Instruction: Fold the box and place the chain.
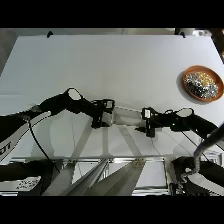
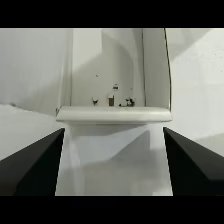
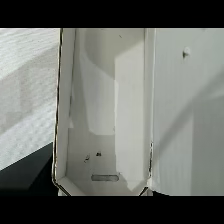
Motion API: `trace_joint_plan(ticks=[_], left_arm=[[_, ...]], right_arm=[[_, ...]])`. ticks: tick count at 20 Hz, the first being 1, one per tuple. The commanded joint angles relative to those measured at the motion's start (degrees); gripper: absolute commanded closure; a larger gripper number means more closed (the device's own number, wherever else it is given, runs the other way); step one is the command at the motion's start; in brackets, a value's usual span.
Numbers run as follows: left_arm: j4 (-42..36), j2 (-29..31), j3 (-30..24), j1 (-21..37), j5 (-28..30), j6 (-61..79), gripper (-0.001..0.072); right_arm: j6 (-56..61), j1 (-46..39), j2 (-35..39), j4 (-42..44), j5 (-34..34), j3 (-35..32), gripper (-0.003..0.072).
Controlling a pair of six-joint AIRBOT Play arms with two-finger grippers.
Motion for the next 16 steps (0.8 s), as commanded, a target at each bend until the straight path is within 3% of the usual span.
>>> trace_joint_plan(ticks=[1,16], left_arm=[[-1.5,-0.5,0.0,-1.0,1.1,0.8,0.0004],[-4.6,-3.7,-0.9,-3.8,1.7,2.6,0.0025]], right_arm=[[0.0,0.0,0.0,0.0,-0.1,0.0,0.0216],[0.0,0.0,0.0,0.0,-0.1,0.0,0.0216]])
